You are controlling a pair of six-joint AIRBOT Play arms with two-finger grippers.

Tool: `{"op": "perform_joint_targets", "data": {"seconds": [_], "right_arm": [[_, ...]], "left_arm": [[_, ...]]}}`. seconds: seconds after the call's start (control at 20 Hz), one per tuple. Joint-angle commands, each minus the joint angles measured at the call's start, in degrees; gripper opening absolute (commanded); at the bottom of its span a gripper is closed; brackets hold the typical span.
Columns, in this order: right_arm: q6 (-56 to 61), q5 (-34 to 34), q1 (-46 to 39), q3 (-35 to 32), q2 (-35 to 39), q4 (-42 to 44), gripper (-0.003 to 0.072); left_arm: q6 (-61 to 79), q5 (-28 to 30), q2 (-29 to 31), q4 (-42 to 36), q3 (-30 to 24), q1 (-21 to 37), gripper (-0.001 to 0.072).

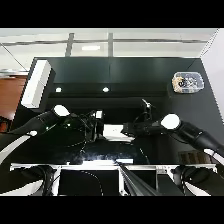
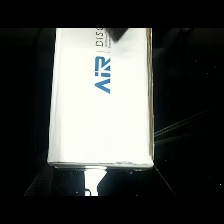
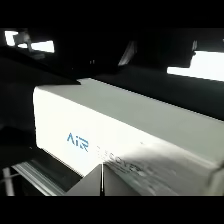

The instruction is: Fold the box and place the chain.

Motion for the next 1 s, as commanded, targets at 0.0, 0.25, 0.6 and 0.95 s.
{"op": "perform_joint_targets", "data": {"seconds": [0.0,0.25,0.6,0.95], "right_arm": [[-3.67,6.82,-5.38,2.4,5.25,0.74,0.0013],[-6.67,18.18,-19.63,6.08,11.82,-7.5,0.0013],[-7.74,18.82,-35.87,6.08,11.96,-14.62,0.0014],[-8.0,16.9,-39.67,6.08,11.96,-15.61,0.0013]], "left_arm": [[0.2,0.04,-0.04,0.07,0.04,0.02,0.0416],[0.15,0.11,0.04,0.11,0.04,0.11,0.0423],[-9.51,-1.53,9.18,10.75,0.04,2.95,0.0717],[-12.2,1.42,11.96,-1.64,3.54,-3.48,0.0714]]}}
